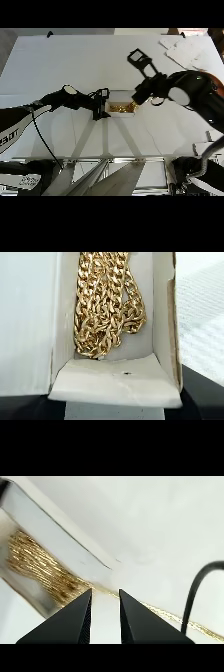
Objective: Fold the box and place the chain.
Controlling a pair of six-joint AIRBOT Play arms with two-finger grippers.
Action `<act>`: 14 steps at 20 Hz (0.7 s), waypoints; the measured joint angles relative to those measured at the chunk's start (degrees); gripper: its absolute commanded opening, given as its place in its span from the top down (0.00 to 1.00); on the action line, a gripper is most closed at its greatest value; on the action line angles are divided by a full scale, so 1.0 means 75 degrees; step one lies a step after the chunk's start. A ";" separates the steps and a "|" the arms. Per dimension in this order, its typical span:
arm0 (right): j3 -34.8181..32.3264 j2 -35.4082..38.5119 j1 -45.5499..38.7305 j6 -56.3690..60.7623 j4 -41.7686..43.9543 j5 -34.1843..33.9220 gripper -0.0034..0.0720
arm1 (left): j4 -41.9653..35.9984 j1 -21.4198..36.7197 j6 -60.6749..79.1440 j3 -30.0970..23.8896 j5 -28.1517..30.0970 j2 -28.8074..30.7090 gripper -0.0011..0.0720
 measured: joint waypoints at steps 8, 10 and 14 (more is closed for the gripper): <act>-0.0233 -0.0358 -0.2183 -0.4310 0.0956 0.0726 0.39 | -0.0003 0.0000 0.0000 0.0000 0.0000 0.0000 0.52; -0.0254 -0.0804 -0.2407 -0.5528 0.1271 0.0740 0.39 | 0.0000 0.0000 0.0000 0.0000 0.0000 0.0000 0.52; -0.0268 -0.1772 -0.2530 -0.7600 0.2072 0.0554 0.39 | -0.0003 0.0000 0.0000 0.0000 0.0000 0.0000 0.52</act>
